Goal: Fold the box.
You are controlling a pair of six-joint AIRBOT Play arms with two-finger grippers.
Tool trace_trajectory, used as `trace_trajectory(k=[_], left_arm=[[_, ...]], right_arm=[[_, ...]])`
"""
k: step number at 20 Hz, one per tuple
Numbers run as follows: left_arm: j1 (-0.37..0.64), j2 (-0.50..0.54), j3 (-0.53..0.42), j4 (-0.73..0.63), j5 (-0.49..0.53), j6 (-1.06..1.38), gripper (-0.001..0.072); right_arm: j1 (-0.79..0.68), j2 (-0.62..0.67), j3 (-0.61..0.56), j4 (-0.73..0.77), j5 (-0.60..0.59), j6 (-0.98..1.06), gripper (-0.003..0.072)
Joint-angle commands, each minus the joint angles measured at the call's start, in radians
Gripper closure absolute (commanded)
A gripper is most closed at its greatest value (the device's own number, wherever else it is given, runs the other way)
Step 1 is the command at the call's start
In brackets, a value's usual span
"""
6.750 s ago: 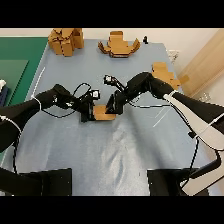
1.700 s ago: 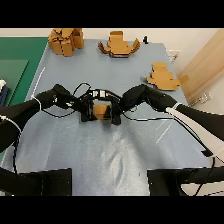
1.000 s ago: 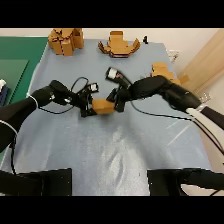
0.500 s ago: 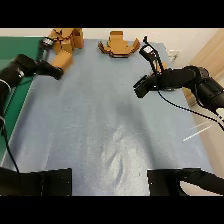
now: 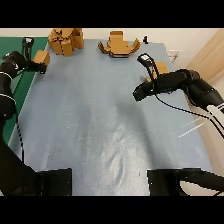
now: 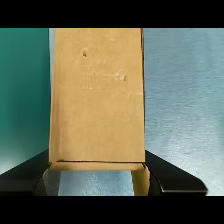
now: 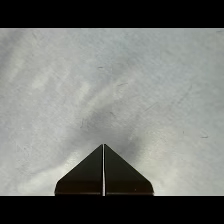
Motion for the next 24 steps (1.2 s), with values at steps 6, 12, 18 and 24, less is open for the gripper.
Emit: trace_trajectory(k=[6, 12, 18, 24], left_arm=[[0.006, -0.112, 0.056, -0.16, -0.045, 0.083, 0.0695], [0.006, -0.117, 0.06, -0.164, -0.036, 0.083, 0.0691], [0.006, -0.117, 0.06, -0.165, -0.032, 0.083, 0.006], [-0.001, -0.117, 0.06, -0.164, -0.037, 0.084, 0.0021]], right_arm=[[0.006, -0.021, -0.001, 0.047, -0.03, 0.007, 0.068], [0.006, -0.02, -0.001, 0.055, -0.04, 0.014, 0.068], [0.006, -0.02, -0.001, 0.055, -0.045, 0.014, 0.068], [0.006, -0.021, -0.001, 0.055, -0.045, 0.014, 0.068]])
